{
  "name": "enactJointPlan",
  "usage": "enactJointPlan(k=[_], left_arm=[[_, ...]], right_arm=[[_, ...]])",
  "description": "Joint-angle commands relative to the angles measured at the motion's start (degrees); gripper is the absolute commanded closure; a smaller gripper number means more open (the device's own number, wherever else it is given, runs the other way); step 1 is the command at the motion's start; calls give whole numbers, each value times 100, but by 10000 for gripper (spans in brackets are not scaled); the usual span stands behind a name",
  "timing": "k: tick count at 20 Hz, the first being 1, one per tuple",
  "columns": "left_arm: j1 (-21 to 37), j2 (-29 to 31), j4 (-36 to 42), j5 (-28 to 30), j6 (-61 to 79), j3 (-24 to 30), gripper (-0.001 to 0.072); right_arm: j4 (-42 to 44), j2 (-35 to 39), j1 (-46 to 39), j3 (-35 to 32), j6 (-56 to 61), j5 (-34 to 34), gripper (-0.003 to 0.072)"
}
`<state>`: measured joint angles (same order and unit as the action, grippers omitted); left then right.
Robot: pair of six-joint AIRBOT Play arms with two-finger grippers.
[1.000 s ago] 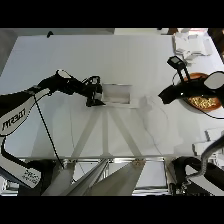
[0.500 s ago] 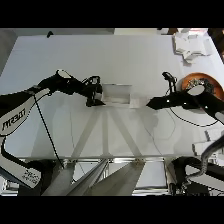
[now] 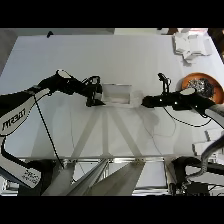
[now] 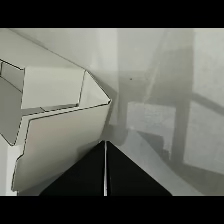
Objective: Fold the box and place the chain.
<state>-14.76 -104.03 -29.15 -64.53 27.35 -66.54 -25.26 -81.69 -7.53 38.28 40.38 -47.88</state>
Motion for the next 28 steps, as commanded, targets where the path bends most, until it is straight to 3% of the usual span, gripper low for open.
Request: enactJointPlan(k=[1,3,4,5,7,9,11,28], left_arm=[[2,0,-2,0,2,2,523],[2,0,-2,0,2,2,523],[2,0,-2,0,2,2,523],[2,0,-2,0,2,2,523],[2,0,-2,0,2,2,523],[2,0,-2,0,2,2,523],[2,0,-2,0,2,2,523],[4,0,-2,0,2,2,523]], right_arm=[[470,-28,9,-4,-350,-238,675],[855,-26,9,-4,-352,-361,668],[1032,-26,9,-4,-352,-369,642],[1165,-26,9,-4,-352,-369,561],[1228,-26,9,-4,-352,-372,542],[1220,-26,35,-4,-369,-358,397],[1226,-24,155,-4,-496,-332,341],[1244,20,581,4,-662,420,318]])
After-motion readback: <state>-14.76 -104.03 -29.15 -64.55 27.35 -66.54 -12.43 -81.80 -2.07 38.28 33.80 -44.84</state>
